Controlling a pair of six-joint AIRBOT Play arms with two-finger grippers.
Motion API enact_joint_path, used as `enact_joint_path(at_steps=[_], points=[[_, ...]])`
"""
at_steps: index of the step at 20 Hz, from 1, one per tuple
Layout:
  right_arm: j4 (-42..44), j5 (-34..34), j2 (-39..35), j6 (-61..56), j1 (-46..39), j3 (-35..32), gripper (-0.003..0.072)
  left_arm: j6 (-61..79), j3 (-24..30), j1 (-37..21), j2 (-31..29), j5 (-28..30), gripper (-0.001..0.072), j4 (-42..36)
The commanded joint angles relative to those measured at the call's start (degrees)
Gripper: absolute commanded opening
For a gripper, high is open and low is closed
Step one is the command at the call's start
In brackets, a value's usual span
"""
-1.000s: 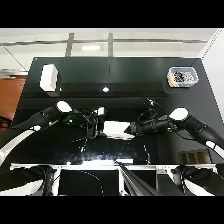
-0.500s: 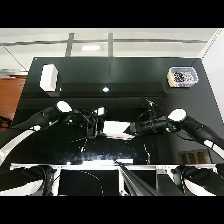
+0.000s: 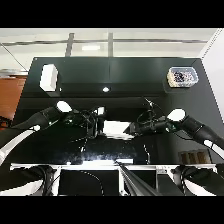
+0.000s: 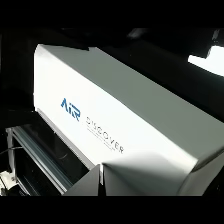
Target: Fold the box and place the chain.
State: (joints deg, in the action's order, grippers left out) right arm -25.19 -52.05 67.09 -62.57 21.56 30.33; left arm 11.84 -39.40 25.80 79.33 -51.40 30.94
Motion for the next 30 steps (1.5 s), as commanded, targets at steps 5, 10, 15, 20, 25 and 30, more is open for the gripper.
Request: enact_joint_path(at_steps=[5, 10, 15, 20, 25, 30], points=[[1.27, -9.9, -8.81, 0.9, -5.95, 7.56, 0.0043, 0.13, -0.02, -0.33, -0.17, -0.11, 0.0414, 0.13], [1.11, -13.94, -15.41, 0.92, -15.82, 11.87, 0.0043, -2.56, -0.02, -2.23, -5.2, -0.13, 0.0716, 3.13], [0.92, -15.82, -16.22, 1.25, -23.8, 11.93, 0.0043, -8.04, -0.02, -3.32, -13.55, -2.97, 0.0716, 9.03], [0.39, -14.71, -16.22, 1.77, -25.92, 11.91, 0.0043, -9.97, -2.84, 2.71, -12.59, 1.62, 0.0712, 5.66], [-0.59, -13.66, -16.22, 1.73, -25.92, 11.93, 0.0043, -12.24, -11.06, 9.27, -3.74, 2.1, 0.0711, 5.7], [-0.55, -13.31, -16.22, 1.73, -25.92, 11.91, 0.0043, -12.46, -13.75, 10.19, 1.38, -0.04, 0.0711, 6.14]])
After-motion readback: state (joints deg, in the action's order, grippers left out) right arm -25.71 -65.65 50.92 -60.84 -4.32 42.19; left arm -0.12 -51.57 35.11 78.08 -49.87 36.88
